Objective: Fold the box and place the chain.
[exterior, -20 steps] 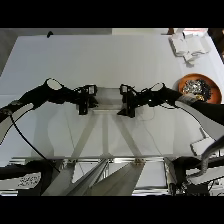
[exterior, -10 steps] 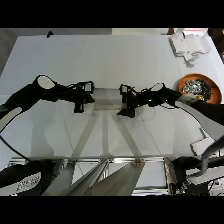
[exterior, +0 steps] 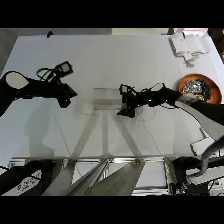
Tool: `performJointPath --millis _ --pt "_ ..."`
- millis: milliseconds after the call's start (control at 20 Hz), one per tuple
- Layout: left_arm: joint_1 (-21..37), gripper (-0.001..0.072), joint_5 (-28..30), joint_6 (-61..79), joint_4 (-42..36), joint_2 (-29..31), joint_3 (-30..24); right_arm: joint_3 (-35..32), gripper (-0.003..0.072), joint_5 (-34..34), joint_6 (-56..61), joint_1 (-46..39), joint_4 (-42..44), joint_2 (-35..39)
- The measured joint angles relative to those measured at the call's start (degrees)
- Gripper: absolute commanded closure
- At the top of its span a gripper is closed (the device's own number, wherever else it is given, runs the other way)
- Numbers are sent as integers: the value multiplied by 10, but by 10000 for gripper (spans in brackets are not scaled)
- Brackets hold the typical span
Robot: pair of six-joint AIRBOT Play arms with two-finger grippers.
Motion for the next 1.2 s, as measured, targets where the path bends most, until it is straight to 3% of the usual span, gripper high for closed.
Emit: performJointPath --millis 400,750,1100,1150,1200 --pt "39 703 -2 -310 8 -78 -47 0 128 0 0 0 0 0" --pt "-3 704 15 -359 -30 -133 -62 0 128 0 0 0 0 0" --pt "-26 693 12 -351 -105 -149 -64 0 128 0 0 0 0 0" --pt "-27 661 11 -349 -118 -149 -64 0 128 0 0 0 0 0" --pt "-28 578 11 -348 -129 -148 -64 0 128 0 0 0 0 0"
